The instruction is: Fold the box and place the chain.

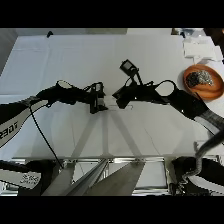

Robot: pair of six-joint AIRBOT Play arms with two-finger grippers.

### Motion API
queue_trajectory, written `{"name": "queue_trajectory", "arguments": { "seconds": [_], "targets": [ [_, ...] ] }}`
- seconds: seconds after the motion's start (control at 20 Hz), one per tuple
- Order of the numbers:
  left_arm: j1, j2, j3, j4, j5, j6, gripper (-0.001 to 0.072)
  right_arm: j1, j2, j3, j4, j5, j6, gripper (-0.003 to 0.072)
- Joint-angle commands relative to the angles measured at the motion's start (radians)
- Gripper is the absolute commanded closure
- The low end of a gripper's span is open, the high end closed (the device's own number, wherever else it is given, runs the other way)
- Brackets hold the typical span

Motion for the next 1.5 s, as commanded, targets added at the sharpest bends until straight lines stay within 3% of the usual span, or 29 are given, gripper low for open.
{"name": "queue_trajectory", "arguments": {
  "seconds": [0.0, 0.25, 0.9, 1.15, 1.45],
  "targets": [
    [-0.001, 0.000, 0.000, 0.000, 0.000, 0.000, 0.0495, -0.067, -0.080, 0.001, 0.169, 0.080, 0.263, 0.0679],
    [-0.001, 0.000, 0.000, 0.000, 0.000, 0.000, 0.0495, -0.062, -0.154, 0.001, 0.124, 0.203, 0.324, 0.0679],
    [-0.001, 0.000, 0.000, 0.000, 0.000, 0.000, 0.0495, 0.005, -0.180, -0.002, -0.055, 0.164, 0.365, 0.0678],
    [-0.001, 0.000, 0.000, 0.000, 0.000, 0.000, 0.0495, 0.005, -0.177, -0.003, -0.051, 0.142, 0.360, 0.0678],
    [-0.001, 0.000, 0.000, 0.000, 0.000, 0.000, 0.0495, 0.004, -0.061, -0.003, -0.040, 0.053, 0.357, 0.0676]
  ]
}}
